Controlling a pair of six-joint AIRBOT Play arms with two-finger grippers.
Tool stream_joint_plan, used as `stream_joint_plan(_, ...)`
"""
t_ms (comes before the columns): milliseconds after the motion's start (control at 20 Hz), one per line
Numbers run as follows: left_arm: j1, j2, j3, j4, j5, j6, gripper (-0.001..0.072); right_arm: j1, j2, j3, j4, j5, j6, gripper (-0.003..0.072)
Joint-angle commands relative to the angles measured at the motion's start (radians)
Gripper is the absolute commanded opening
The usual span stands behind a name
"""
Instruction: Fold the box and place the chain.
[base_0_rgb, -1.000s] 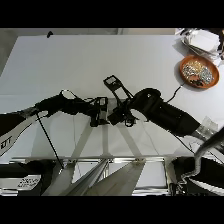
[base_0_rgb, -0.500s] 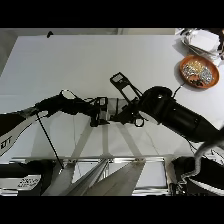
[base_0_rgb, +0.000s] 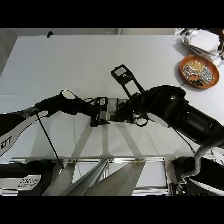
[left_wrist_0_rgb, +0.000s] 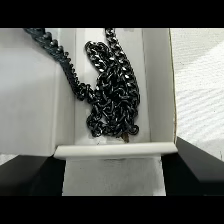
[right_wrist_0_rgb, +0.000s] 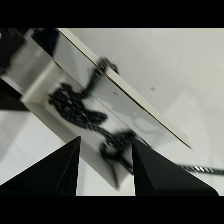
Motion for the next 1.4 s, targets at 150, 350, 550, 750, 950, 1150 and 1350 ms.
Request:
stream_joint_plan(150,0.000,0.001,0.000,0.000,0.000,0.000,0.0274,0.000,-0.170,-0.001,0.045,-0.146,0.055,0.0341)
stream_joint_plan(350,0.000,0.001,0.000,0.000,0.000,0.000,0.0274,0.000,-0.188,0.000,-0.009,-0.217,0.116,0.0235)
stream_joint_plan(550,0.000,0.001,0.000,0.000,0.000,0.000,0.0274,0.000,-0.188,0.000,-0.043,-0.135,0.162,0.0232)
stream_joint_plan(750,0.000,0.001,0.000,0.000,0.000,0.000,0.0274,0.001,-0.184,0.000,-0.043,-0.119,0.163,0.0231)
stream_joint_plan(950,0.000,0.001,0.000,0.000,0.000,0.000,0.0274,0.000,-0.183,0.000,-0.042,-0.138,0.163,0.0227)
stream_joint_plan(1150,0.000,0.001,0.000,0.000,0.000,0.000,0.0274,0.000,-0.183,0.000,-0.041,-0.233,0.188,0.0213)
stream_joint_plan(1350,0.000,0.001,0.000,0.000,0.000,0.000,0.0274,0.000,-0.190,0.000,-0.041,-0.238,0.188,0.0131)
